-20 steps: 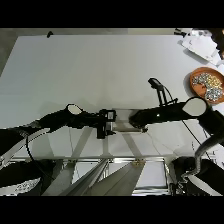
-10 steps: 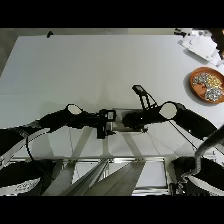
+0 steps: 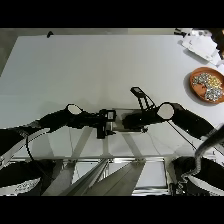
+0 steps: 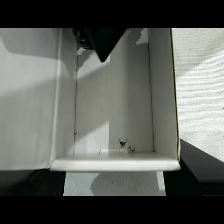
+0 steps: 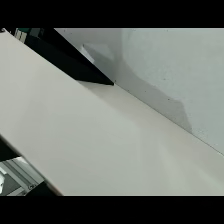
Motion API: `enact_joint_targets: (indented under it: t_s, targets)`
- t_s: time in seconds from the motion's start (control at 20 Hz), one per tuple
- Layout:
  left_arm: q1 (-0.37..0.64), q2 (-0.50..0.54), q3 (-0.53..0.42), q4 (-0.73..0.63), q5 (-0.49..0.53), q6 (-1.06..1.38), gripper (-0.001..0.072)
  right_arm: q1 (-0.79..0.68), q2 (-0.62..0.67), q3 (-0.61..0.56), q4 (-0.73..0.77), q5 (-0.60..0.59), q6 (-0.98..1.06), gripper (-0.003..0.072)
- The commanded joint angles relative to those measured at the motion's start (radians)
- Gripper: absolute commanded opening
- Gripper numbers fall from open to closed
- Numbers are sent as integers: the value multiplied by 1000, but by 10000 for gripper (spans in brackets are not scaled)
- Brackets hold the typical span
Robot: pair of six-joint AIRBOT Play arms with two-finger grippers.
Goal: Fold the box and place the chain.
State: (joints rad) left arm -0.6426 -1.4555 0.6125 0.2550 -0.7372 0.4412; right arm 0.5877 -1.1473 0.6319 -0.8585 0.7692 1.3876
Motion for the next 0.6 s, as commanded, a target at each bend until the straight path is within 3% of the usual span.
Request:
enact_joint_targets:
  t_s: [0.0,0.3,0.55]
  targets:
    - [0,0,0,0,0,0,279,1,5,20,-2,37,-1,171]
    - [0,0,0,0,0,0,279,1,30,76,-69,109,0,195]
    - [0,0,0,0,0,0,279,-59,217,106,-283,247,-29,193]
